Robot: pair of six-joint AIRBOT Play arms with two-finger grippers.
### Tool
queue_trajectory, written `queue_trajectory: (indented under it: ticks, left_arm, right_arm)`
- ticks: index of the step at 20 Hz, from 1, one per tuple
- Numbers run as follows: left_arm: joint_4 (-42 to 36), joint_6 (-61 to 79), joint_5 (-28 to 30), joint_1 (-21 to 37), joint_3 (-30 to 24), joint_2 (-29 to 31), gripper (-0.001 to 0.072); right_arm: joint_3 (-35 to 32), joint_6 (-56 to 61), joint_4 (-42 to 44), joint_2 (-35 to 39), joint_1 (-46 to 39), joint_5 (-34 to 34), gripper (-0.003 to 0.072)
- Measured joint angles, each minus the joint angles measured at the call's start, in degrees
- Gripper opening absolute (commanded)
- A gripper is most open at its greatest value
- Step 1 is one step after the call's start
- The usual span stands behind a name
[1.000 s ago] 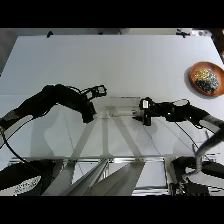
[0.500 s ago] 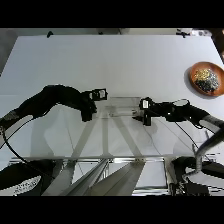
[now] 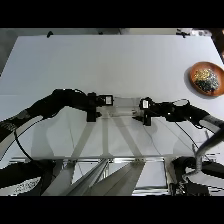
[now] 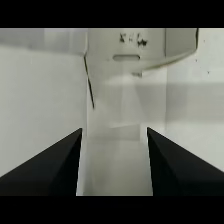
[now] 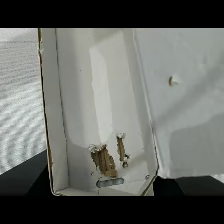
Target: Fold the box and place the chain.
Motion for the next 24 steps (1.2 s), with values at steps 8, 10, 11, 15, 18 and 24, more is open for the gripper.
queue_trajectory:
  ticks: [8,10,11,15,18,24]
  left_arm:
    - [0.6,0.5,-5.9,-3.2,0.0,-0.9,0.0374]
    - [0.6,0.6,-5.1,-3.3,0.0,-0.9,0.0374]
    - [0.6,0.7,-4.5,-3.3,0.0,-0.9,0.0374]
    - [0.5,0.6,-2.9,-3.4,0.0,-0.9,0.0374]
    - [0.0,0.6,-2.4,-3.4,0.0,-0.9,0.0374]
    - [-1.1,0.6,-2.3,-3.5,0.0,-0.9,0.0337]
  right_arm:
    - [0.0,0.0,0.0,0.0,0.0,0.0,0.0502]
    - [0.0,0.0,0.0,0.0,0.0,0.0,0.0502]
    - [0.0,0.0,0.0,0.0,0.0,0.0,0.0502]
    - [0.0,0.0,0.0,0.0,0.0,0.0,0.0502]
    - [0.0,0.0,0.0,0.0,0.0,0.0,0.0502]
    - [0.0,0.0,0.0,0.0,0.0,0.0,0.0502]
